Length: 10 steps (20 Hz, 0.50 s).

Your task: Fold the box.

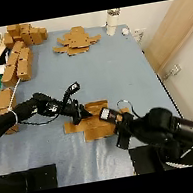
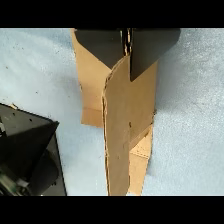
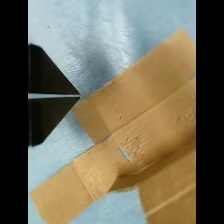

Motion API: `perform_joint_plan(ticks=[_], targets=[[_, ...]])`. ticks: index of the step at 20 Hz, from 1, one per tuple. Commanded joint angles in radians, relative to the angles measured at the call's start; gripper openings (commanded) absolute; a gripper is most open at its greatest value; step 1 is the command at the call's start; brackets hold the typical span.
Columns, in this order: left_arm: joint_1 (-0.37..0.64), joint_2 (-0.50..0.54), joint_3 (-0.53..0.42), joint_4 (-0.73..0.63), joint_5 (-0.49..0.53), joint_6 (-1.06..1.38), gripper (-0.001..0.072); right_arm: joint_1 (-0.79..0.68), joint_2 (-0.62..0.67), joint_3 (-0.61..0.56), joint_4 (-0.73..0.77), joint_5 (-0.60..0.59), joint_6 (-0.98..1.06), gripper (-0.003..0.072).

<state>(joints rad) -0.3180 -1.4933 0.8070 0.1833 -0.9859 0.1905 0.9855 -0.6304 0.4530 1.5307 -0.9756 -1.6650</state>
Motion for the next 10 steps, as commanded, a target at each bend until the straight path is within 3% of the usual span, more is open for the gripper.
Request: perform_joint_plan(ticks=[1, 2, 6, 7, 8, 10], targets=[[0.000, 0.000, 0.000, 0.000, -0.001, 0.000, 0.0011, 0.249, 0.009, -0.076, -0.261, 0.051, 0.061, 0.0561], [0.000, 0.000, 0.000, 0.000, 0.000, 0.000, 0.0011, 0.262, -0.015, -0.080, -0.259, 0.053, 0.061, 0.0623], [0.000, 0.000, 0.000, 0.000, -0.001, 0.000, 0.0012, 0.262, -0.106, -0.080, -0.292, 0.138, 0.061, 0.0620], [0.000, 0.000, 0.000, 0.000, -0.001, 0.000, 0.0011, 0.262, -0.123, -0.080, -0.317, 0.158, 0.062, 0.0616], [0.000, 0.000, 0.000, 0.000, -0.001, 0.000, 0.0012, 0.262, -0.139, -0.078, -0.351, 0.167, 0.074, 0.0556], [0.000, 0.000, 0.000, 0.000, -0.001, 0.000, 0.0011, 0.261, -0.164, -0.076, -0.451, 0.168, 0.138, 0.0538]])
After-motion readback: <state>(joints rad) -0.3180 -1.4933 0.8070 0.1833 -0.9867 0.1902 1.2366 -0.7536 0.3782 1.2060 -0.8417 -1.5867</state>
